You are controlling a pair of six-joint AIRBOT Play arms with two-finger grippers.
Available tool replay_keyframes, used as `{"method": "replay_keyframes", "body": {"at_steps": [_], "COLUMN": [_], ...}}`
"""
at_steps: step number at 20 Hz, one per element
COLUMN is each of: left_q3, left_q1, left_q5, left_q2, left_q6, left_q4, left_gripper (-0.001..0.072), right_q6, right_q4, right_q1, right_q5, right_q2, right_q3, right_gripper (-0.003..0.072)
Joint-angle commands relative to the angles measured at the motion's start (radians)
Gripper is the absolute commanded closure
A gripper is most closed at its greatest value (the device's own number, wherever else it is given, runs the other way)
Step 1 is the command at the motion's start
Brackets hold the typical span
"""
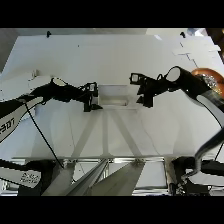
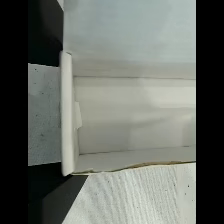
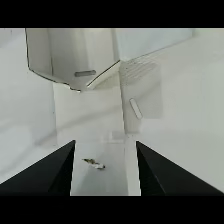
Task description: Fold the box and place the chain.
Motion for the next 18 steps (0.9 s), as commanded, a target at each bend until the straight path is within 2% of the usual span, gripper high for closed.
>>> {"method": "replay_keyframes", "body": {"at_steps": [1, 5, 10, 12, 18], "left_q3": [0.0, 0.0, 0.0, 0.0, 0.0], "left_q1": [0.0, 0.0, 0.0, 0.0, 0.0], "left_q5": [0.0, 0.001, 0.0, 0.0, 0.0], "left_q2": [0.001, 0.001, 0.001, 0.001, 0.001], "left_q6": [0.0, 0.0, 0.0, 0.0, 0.0], "left_q4": [0.0, 0.0, 0.0, 0.0, 0.0], "left_gripper": [0.0493, 0.0493, 0.0493, 0.0493, 0.0493], "right_q6": [-0.185, -0.205, -0.204, -0.204, -0.204], "right_q4": [0.075, 0.172, 0.174, 0.18, 0.23], "right_q1": [0.018, 0.051, 0.056, 0.056, 0.056], "right_q5": [-0.037, -0.087, -0.083, -0.068, 0.0], "right_q2": [-0.057, -0.087, -0.092, -0.092, -0.092], "right_q3": [0.0, 0.0, 0.0, 0.0, 0.0], "right_gripper": [0.0259, 0.0259, 0.0296, 0.044, 0.0469]}}
